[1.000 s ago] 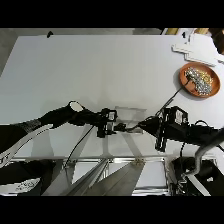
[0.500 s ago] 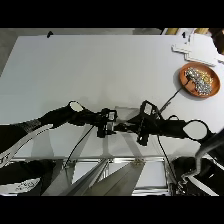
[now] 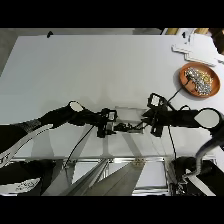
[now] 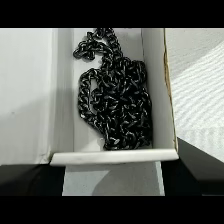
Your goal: Fold the box and place the chain.
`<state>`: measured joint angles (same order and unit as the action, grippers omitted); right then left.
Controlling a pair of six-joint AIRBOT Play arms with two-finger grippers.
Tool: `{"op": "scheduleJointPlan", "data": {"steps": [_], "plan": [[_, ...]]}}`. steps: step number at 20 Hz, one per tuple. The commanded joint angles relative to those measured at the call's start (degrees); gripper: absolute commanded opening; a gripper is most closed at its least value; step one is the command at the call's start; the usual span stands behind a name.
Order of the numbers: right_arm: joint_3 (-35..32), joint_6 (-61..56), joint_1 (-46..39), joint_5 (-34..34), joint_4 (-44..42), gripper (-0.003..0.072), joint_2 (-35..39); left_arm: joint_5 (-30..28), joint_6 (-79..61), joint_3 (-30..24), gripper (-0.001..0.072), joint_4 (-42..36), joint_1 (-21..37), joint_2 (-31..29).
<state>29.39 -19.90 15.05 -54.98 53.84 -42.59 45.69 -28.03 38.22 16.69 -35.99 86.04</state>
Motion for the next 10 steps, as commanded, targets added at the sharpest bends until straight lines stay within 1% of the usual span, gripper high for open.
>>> {"op": "scheduleJointPlan", "data": {"steps": [1, 2, 4, 6, 10], "plan": [[0.22, 9.01, -4.81, -5.75, 11.47, 0.0156, -1.01, -0.02, -0.02, 0.00, 0.0207, 0.02, 0.04, -0.02], [-0.68, 9.90, -4.79, -5.55, 10.84, 0.0160, -2.21, 0.02, -0.02, 0.00, 0.0207, 0.02, 0.04, -0.02], [-3.17, 13.90, -4.74, -4.96, 9.70, 0.0204, -4.52, 0.00, -0.02, 0.00, 0.0207, 0.02, 0.04, -0.02], [-5.31, 17.00, -4.74, -3.58, 8.48, 0.0295, -5.81, -0.02, -0.02, 0.00, 0.0207, 0.02, 0.04, -0.02], [-7.74, 23.52, -0.50, 1.33, 2.14, 0.0298, -6.19, 0.00, -0.02, 0.00, 0.0207, 0.02, 0.04, -0.02]]}}
